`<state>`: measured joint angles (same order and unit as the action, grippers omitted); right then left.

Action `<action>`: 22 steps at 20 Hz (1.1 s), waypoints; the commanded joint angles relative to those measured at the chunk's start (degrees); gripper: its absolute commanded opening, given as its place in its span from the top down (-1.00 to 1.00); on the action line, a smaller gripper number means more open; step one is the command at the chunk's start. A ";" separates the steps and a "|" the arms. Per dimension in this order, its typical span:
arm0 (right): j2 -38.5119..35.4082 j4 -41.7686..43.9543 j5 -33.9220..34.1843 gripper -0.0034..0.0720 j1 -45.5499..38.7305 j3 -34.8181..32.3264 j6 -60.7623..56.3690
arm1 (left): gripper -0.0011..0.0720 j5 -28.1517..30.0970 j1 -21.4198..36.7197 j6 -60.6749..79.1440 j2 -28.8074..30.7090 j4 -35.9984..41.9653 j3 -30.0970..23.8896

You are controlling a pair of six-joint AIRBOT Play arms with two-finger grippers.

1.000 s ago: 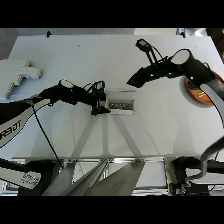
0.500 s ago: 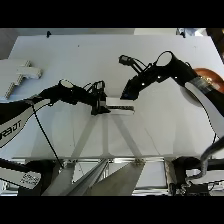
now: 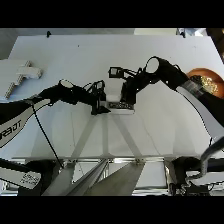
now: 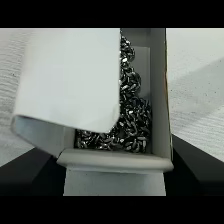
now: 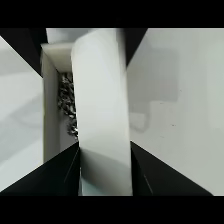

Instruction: Fold the box and place the chain.

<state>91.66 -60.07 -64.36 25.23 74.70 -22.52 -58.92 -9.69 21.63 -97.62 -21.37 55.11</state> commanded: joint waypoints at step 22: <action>-6.54 5.31 4.61 -0.04 -8.37 0.11 -4.61 | -0.28 -0.04 -0.04 -0.02 0.04 -0.04 0.02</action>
<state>81.93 -57.95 -59.44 18.63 74.78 -27.03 -58.94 -9.72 21.61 -97.60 -21.47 55.11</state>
